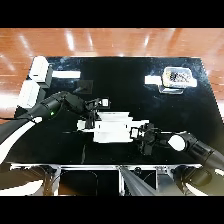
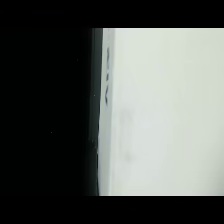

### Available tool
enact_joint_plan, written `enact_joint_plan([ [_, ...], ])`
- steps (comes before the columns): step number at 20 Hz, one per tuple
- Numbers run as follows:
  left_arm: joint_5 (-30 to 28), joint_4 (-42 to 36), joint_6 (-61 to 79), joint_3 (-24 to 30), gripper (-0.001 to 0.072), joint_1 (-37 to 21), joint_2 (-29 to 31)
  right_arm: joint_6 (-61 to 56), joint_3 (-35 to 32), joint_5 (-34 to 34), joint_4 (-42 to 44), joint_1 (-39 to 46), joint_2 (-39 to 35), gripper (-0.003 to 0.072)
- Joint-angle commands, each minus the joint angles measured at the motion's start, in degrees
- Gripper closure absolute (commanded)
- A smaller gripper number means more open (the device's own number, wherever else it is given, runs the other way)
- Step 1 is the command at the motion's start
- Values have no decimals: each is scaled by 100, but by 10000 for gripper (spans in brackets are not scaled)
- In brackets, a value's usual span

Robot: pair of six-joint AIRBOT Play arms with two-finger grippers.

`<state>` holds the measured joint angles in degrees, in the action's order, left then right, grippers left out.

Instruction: Fold the box and place the chain.

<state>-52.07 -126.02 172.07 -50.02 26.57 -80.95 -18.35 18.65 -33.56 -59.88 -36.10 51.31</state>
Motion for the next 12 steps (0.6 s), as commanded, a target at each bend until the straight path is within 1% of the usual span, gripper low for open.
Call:
enact_joint_plan([
  [1,4,0,0,2,691,2,4,85,-55,750,155,-350,59,-34],
  [5,0,-4,-2,2,691,2,4,85,-55,1167,413,-667,354,-34],
  [8,-2,-4,0,2,691,2,4,81,-52,1613,514,-876,372,-34],
  [12,-9,-4,0,2,691,2,4,76,-52,2065,638,-901,372,-34],
])
